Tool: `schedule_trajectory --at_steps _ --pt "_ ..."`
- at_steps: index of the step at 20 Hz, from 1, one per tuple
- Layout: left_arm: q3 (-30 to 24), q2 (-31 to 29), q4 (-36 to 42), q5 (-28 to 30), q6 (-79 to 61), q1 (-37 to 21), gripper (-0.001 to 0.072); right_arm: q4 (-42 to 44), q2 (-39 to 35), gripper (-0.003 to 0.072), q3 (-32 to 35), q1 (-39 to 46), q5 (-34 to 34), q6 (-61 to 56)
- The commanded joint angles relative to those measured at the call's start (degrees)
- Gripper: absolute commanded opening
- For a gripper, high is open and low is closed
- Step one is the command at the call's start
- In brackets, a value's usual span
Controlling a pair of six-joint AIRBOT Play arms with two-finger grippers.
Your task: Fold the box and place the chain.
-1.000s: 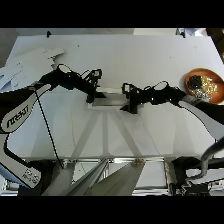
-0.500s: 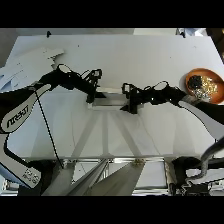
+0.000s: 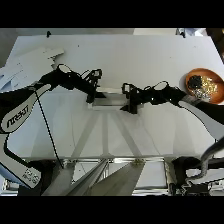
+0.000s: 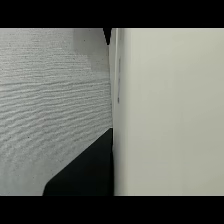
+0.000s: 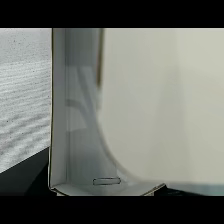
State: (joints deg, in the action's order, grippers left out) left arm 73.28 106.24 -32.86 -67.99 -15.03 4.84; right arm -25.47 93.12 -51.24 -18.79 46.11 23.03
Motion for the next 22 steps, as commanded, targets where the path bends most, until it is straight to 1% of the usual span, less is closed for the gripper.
schedule_trajectory --at_steps 1,6,7,8,9,10,11,12,16,17,18,19,22 --pt "0.04 0.00 0.00 0.00 0.00 -0.02 0.0013 0.02 0.02 0.0431 -0.02 -0.07 0.00 -0.02" --pt "0.04 0.00 0.00 -0.04 0.04 -0.02 0.0015 0.02 0.02 0.0431 -0.02 -0.07 0.00 -0.02" --pt "0.04 0.00 0.00 -0.04 0.02 -0.04 0.0049 0.02 0.02 0.0431 -0.02 -0.07 0.00 -0.02" --pt "0.04 0.00 0.00 0.02 0.02 -0.04 0.0116 0.02 0.02 0.0431 -0.02 -0.07 0.00 -0.02" --pt "0.04 0.00 0.00 0.02 0.02 -0.02 0.0203 0.00 0.02 0.0431 -0.02 -0.07 0.00 -0.02" --pt "0.07 0.00 0.00 0.02 0.02 -0.04 0.0322 0.02 0.02 0.0431 -0.02 -0.07 0.00 -0.02" --pt "0.07 0.00 0.00 0.02 0.02 -0.04 0.0427 0.02 0.02 0.0431 -0.02 -0.07 0.00 -0.02" --pt "0.04 0.00 0.00 0.00 0.02 -0.04 0.0457 0.02 0.02 0.0431 -0.02 -0.07 0.00 -0.02" --pt "0.04 -0.02 -0.02 -0.02 0.02 -0.26 0.0464 0.02 0.02 0.0431 -0.02 -0.07 0.00 -0.02" --pt "0.07 -0.02 0.00 0.04 0.02 -0.33 0.0507 0.02 0.02 0.0431 -0.02 -0.07 0.00 -0.02" --pt "0.04 -0.02 0.07 0.04 0.02 -0.46 0.0605 0.02 0.02 0.0431 -0.02 -0.07 0.00 -0.02" --pt "0.04 -0.02 0.04 0.07 0.02 -0.48 0.0670 0.02 0.02 0.0431 -0.02 -0.07 0.00 -0.02" --pt "0.04 -0.04 0.94 -0.20 0.02 -2.19 0.0672 0.02 0.02 0.0431 -0.02 -0.07 0.00 -0.02"
